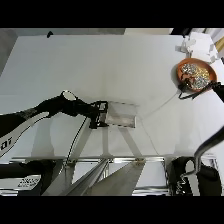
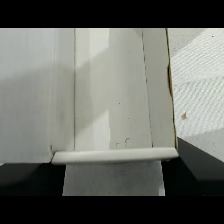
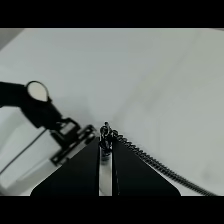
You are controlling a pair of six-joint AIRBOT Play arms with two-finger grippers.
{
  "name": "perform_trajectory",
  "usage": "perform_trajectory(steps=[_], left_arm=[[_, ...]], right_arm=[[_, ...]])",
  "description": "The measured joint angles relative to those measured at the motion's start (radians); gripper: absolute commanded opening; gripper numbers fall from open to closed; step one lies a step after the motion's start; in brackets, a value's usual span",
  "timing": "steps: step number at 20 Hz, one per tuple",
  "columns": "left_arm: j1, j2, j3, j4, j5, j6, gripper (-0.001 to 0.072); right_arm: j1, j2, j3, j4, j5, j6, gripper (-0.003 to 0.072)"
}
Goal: Fold the box and place the chain.
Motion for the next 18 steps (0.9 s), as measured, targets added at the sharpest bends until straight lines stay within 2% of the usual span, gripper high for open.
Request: perform_trajectory(steps=[5,9,14,18], left_arm=[[0.0,0.0,0.0,0.0,0.0,0.0,0.0273],[0.0,0.0,0.0,0.0,0.0,0.0,0.0273],[0.0,0.0,0.0,0.0,0.0,0.0,0.0273],[0.0,0.0,0.0,0.0,0.0,0.0,0.0273]], right_arm=[[0.016,-0.004,-0.051,0.123,0.004,-0.052,0.0017],[0.091,-0.093,-0.081,0.153,-0.005,-0.101,0.0017],[0.297,-0.296,-0.091,0.145,-0.045,-0.166,0.0018],[0.521,-0.459,-0.092,-0.008,-0.146,-0.199,0.0018]])
